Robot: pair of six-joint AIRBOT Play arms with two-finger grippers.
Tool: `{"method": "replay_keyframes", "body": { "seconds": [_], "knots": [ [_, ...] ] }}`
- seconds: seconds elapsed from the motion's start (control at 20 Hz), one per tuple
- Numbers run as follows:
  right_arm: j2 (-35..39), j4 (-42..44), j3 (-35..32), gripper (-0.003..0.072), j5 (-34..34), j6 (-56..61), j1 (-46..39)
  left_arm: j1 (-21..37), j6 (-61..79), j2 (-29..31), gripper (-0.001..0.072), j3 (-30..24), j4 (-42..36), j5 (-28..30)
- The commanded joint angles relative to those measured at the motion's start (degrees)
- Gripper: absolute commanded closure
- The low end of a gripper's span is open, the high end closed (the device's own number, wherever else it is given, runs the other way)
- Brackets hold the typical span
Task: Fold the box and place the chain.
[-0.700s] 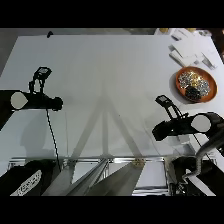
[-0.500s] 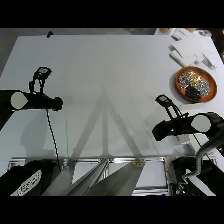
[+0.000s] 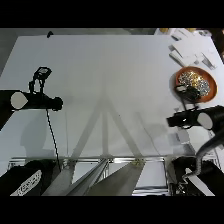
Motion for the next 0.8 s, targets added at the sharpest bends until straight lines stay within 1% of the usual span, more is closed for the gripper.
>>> {"method": "replay_keyframes", "body": {
  "seconds": [0.0,0.05,0.1,0.15,0.25,0.4,0.5,0.6,0.7,0.75],
  "knots": [
    [0.0,-14.7,2.6,0.0661,-0.5,1.5,-13.4,0.0,0.0,0.0,0.0255,0.0,0.0,0.0],
    [0.0,-15.1,2.7,0.0529,-2.6,-2.3,-18.7,0.0,0.0,0.0,0.0255,0.0,0.0,0.0],
    [-0.1,-14.8,2.7,0.0282,-5.4,-6.4,-24.7,0.0,0.0,0.0,0.0255,0.0,0.0,0.0],
    [-0.6,-15.0,2.7,0.0246,-7.9,-9.0,-29.9,0.0,0.0,0.0,0.0255,0.0,0.0,0.0],
    [-3.3,-14.8,2.7,0.0245,-10.3,-9.5,-38.8,0.0,0.0,0.0,0.0255,0.0,0.0,0.0],
    [-10.1,-16.1,3.5,0.0244,-8.8,-10.8,-46.7,0.0,0.0,0.0,0.0255,0.0,0.0,0.0],
    [-12.7,-16.3,5.6,0.0244,-8.9,-11.5,-48.5,0.0,0.0,0.0,0.0255,0.0,0.0,0.0],
    [-14.8,-16.1,8.4,0.0244,-8.6,-13.0,-48.6,0.0,0.0,0.0,0.0255,0.0,0.0,0.0],
    [-17.6,-17.0,10.1,0.0244,-5.5,-13.7,-48.6,0.0,0.0,0.0,0.0255,0.0,0.0,0.0],
    [-19.3,-16.9,10.1,0.0244,-4.1,-15.9,-48.6,0.0,0.0,0.0,0.0255,0.0,0.0,0.0]
  ]
}}
